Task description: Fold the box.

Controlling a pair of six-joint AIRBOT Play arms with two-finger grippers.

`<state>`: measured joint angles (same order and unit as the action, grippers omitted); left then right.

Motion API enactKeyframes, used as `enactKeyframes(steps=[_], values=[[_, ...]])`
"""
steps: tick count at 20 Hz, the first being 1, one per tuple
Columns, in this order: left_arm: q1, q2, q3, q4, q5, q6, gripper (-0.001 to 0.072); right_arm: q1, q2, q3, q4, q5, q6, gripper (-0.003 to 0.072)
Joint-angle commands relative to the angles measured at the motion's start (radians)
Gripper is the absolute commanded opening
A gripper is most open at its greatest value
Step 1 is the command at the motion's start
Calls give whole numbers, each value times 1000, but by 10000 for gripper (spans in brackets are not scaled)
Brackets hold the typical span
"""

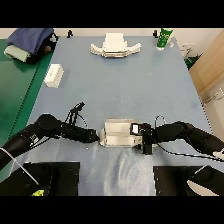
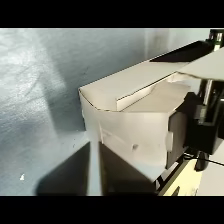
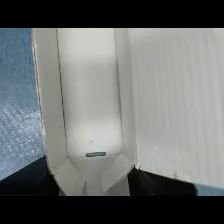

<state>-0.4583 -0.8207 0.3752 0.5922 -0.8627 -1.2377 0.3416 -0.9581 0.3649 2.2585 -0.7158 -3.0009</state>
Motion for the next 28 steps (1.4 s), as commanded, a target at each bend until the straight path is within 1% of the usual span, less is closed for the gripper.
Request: enactKeyframes(steps=[1,4,8,9,11,12,14,16,18,21,25,28], values=[[-3,16,10,-13,5,-42,445,1,0,0,0,0,0,507],[-3,16,10,-16,25,-35,446,1,0,0,0,0,0,507],[-3,16,10,-68,84,-34,446,1,0,0,0,0,0,507],[-13,16,11,-68,76,-35,445,1,0,0,0,0,0,507],[-74,14,23,-53,92,-61,443,1,0,0,0,0,0,507],[-113,8,38,5,111,-121,432,1,0,0,0,0,0,507],[-195,-17,78,209,119,-321,432,1,0,0,0,0,0,507],[-272,-42,122,351,126,-465,426,1,0,0,0,0,0,507],[-326,-69,166,411,148,-552,426,1,0,0,0,0,0,507],[-389,-140,227,496,142,-680,426,1,0,0,0,0,0,507],[-471,-237,317,612,76,-829,426,1,0,0,0,0,0,507],[-514,-273,383,723,10,-954,425,1,0,0,0,0,0,507]])
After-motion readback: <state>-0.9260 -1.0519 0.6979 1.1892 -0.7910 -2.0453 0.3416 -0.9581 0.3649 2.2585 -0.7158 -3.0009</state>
